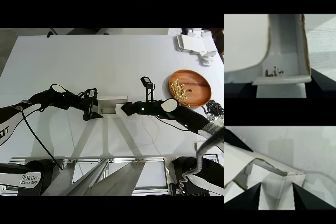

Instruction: Fold the box and place the chain.

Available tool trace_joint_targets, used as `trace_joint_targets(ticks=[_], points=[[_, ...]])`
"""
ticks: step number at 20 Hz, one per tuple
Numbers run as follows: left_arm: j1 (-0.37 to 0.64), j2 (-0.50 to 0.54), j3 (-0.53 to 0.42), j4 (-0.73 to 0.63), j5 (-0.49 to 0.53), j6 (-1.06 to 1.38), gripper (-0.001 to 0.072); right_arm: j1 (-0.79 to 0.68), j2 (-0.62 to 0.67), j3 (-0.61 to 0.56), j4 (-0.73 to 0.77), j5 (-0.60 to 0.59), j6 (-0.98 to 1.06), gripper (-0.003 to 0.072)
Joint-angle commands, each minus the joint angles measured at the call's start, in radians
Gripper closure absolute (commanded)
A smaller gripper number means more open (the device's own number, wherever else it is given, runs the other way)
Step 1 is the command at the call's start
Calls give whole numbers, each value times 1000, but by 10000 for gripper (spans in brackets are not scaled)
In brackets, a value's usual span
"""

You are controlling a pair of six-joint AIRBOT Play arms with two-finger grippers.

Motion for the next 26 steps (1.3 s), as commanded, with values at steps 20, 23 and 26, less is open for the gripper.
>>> trace_joint_targets(ticks=[20, 23, 26], points=[[0, 0, 1, 0, -2, -1, 498, 115, -119, 220, -760, 188, 634, 56], [0, 0, 1, 0, -3, -1, 498, 164, -203, 294, -980, 233, 857, 64], [0, 0, 1, 0, -3, -1, 498, 199, -267, 392, -1116, 307, 1009, 208]])
